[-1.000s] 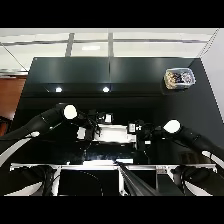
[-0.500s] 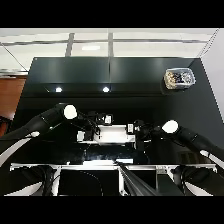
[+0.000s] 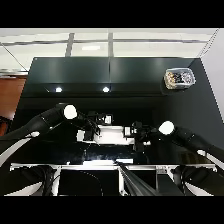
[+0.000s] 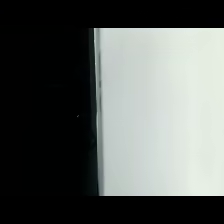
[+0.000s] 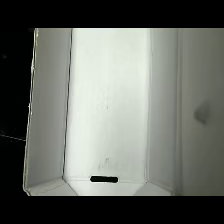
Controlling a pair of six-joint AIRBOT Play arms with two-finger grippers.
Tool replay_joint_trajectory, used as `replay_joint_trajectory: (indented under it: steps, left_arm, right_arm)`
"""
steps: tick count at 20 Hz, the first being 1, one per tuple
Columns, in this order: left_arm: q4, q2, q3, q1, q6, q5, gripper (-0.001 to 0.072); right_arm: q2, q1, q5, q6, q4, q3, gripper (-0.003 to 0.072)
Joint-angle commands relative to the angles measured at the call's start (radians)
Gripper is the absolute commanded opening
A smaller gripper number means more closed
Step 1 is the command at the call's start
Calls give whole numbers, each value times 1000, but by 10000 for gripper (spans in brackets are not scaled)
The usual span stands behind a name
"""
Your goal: Fold the box and place the chain.
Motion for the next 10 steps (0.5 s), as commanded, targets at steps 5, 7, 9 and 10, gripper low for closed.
replay_joint_trajectory:
  steps: [5, 7, 9, 10]
  left_arm:
    - [0, 1, 1, 0, 0, -6, 26]
    - [0, 1, 1, 0, 0, -8, 26]
    - [0, 0, 1, 0, 0, -8, 26]
    - [0, 0, 1, 0, 0, -8, 26]
  right_arm:
    - [-3, 12, -33, 37, -25, 1, 670]
    - [-3, 10, -39, 44, -23, 1, 670]
    - [-3, 10, -39, 44, -24, 1, 671]
    - [-3, 10, -39, 44, -25, 1, 670]
